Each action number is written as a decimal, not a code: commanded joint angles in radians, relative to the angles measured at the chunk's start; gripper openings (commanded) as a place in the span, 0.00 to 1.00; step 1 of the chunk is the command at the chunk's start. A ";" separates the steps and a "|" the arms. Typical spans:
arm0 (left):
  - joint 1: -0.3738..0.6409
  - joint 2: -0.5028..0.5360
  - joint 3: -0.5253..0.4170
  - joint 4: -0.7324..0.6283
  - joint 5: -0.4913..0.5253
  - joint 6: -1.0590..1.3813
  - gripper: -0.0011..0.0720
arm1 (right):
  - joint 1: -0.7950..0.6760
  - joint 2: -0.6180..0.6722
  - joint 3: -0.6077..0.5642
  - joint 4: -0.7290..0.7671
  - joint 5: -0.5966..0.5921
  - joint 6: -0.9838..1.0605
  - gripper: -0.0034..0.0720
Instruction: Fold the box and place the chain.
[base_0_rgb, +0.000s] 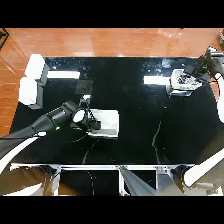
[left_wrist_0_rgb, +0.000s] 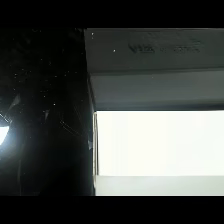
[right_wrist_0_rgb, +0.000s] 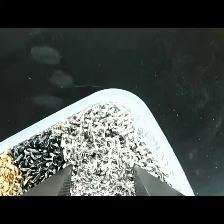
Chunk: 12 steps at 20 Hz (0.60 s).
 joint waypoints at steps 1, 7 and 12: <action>0.000 0.000 0.000 0.000 -0.002 0.000 0.04 | 0.001 -0.001 0.001 0.000 -0.018 0.001 0.61; 0.000 0.000 0.000 0.000 -0.002 0.000 0.04 | 0.001 -0.017 0.001 0.000 -0.033 0.000 0.61; 0.000 0.000 0.000 0.000 -0.002 0.000 0.04 | 0.000 -0.017 0.001 0.003 -0.077 -0.001 0.07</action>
